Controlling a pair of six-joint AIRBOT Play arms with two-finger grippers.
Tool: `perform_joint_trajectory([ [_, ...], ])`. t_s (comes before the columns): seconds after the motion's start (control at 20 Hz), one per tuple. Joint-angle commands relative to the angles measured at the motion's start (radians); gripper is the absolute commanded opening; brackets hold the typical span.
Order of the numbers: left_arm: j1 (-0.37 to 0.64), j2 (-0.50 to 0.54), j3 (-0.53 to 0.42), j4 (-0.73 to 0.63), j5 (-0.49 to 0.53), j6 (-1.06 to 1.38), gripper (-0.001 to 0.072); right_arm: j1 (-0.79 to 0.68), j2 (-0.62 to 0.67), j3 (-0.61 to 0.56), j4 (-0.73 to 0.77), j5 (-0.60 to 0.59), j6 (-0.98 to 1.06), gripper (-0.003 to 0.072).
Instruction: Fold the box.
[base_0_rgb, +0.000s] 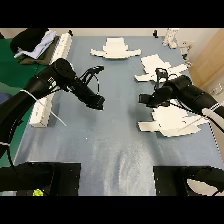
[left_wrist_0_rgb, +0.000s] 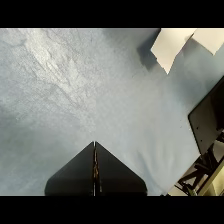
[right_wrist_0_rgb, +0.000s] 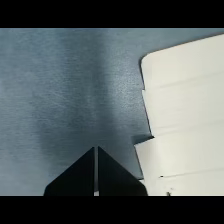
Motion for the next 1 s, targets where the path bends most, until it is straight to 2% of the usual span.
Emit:
perform_joint_trajectory([
  [0.0,0.000,0.000,0.000,0.000,0.051,0.000,0.0014,0.000,0.000,0.001,0.065,0.017,0.039,0.0039],
  [0.1,0.000,0.000,0.000,0.000,0.081,0.000,0.0014,-0.004,0.000,0.018,-0.005,-0.074,0.014,0.0040],
  [0.25,0.000,0.000,0.000,0.000,0.130,0.000,0.0014,-0.113,0.001,0.150,-0.198,-0.422,-0.064,0.0040],
  [0.35,0.000,0.000,0.000,0.000,0.143,0.000,0.0014,-0.247,0.001,0.256,-0.289,-0.593,-0.184,0.0040],
  [0.4,0.000,0.000,0.000,0.000,0.144,0.000,0.0014,-0.332,0.001,0.297,-0.308,-0.631,-0.238,0.0102],
  [0.45,0.000,0.000,0.000,0.000,0.143,-0.002,0.0015,-0.417,0.001,0.320,-0.307,-0.641,-0.280,0.0210],
  [0.5,0.000,0.000,0.000,-0.001,0.142,-0.008,0.0014,-0.510,0.001,0.326,-0.301,-0.636,-0.310,0.0241],
  [0.65,0.000,0.000,0.000,-0.035,0.144,-0.008,0.0014,-0.766,-0.032,0.307,-0.213,-0.580,-0.366,0.0241],
  [0.8,0.000,0.000,0.000,-0.048,0.143,-0.009,0.0014,-0.993,-0.102,0.296,0.018,-0.528,-0.520,0.0253],
  [0.95,0.000,0.000,0.000,-0.053,0.145,-0.008,0.0014,-1.159,-0.197,0.308,0.233,-0.537,-0.756,0.0253],
])
